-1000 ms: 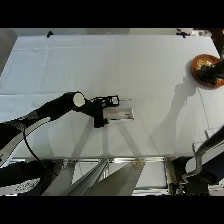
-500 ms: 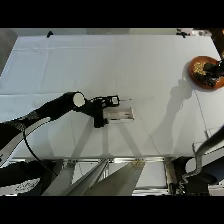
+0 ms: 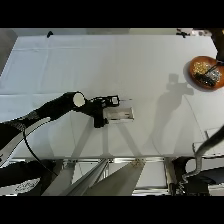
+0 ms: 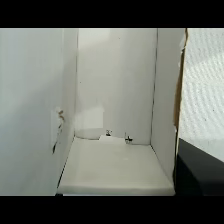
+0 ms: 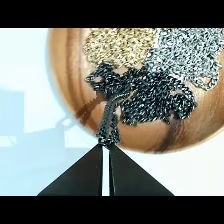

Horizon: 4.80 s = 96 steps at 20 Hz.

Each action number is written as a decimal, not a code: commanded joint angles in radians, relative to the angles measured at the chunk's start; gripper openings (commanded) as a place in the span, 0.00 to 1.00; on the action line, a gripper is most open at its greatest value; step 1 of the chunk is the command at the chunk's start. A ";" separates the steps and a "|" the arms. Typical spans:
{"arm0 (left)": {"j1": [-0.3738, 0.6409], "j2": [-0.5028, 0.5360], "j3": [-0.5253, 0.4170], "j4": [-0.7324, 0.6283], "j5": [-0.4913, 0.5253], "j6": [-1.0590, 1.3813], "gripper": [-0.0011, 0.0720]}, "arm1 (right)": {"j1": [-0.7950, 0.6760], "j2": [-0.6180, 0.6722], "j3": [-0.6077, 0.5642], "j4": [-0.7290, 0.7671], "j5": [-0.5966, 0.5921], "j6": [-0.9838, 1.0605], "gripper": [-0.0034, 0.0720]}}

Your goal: Fold the box and place the chain.

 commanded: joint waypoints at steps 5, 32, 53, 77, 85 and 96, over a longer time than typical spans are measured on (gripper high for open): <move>0.000 0.000 0.000 0.000 0.000 0.000 0.49 | 0.001 0.362 -0.002 0.245 0.110 -0.085 0.06; 0.000 0.000 0.000 0.000 0.000 0.000 0.49 | 0.846 0.792 -0.243 0.258 0.206 0.068 0.06; 0.000 0.000 0.000 0.000 0.000 0.000 0.49 | 0.998 0.722 -0.347 0.341 -0.162 0.076 0.06; 0.000 0.000 0.000 0.000 0.000 0.000 0.49 | 1.120 0.712 -0.834 0.240 -0.323 0.111 0.06; 0.000 0.000 0.000 0.000 0.000 0.000 0.49 | 1.120 0.621 -0.945 0.126 -0.370 0.188 0.06; 0.000 0.000 0.000 0.000 0.000 0.000 0.49 | 1.120 0.463 -0.940 0.144 -0.401 0.177 0.35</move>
